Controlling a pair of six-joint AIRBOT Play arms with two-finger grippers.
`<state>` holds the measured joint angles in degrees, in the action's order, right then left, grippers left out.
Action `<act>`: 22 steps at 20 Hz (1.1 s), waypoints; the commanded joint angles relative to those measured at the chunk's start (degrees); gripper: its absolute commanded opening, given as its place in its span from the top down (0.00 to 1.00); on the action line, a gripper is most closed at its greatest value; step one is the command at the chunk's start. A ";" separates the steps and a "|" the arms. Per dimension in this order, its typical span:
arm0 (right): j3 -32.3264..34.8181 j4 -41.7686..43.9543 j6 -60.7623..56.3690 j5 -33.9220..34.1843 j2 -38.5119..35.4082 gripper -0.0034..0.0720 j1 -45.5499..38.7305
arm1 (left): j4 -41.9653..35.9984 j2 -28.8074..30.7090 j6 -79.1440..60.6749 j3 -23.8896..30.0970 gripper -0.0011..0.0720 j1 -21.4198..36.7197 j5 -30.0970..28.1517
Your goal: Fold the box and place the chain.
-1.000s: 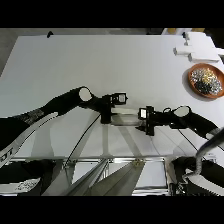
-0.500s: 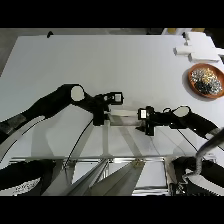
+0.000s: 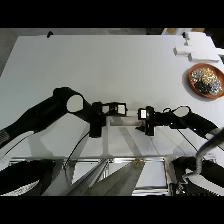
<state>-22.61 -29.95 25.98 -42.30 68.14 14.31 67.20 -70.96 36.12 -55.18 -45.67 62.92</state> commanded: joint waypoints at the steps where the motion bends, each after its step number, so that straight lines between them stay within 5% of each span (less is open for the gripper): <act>1: 0.00 0.02 0.00 0.00 -0.04 0.62 -0.02 | -1.38 0.28 1.40 -0.07 0.98 -6.03 -14.84; 4: 0.00 0.02 0.00 0.00 -0.04 0.62 -0.02 | -3.65 -1.16 1.40 -0.07 0.98 -6.23 -30.62; 8: 0.00 0.02 0.00 -0.02 -0.04 0.62 -0.02 | -6.38 -7.32 1.66 -0.07 0.98 -2.80 -40.96; 15: 0.00 0.02 0.00 -0.13 -0.04 0.62 -0.02 | -11.45 -15.63 9.40 -0.07 0.98 -0.70 -39.43; 22: 0.00 0.00 0.00 -0.15 -0.04 0.62 -0.02 | -9.25 -8.26 9.38 -0.07 0.98 1.07 -27.65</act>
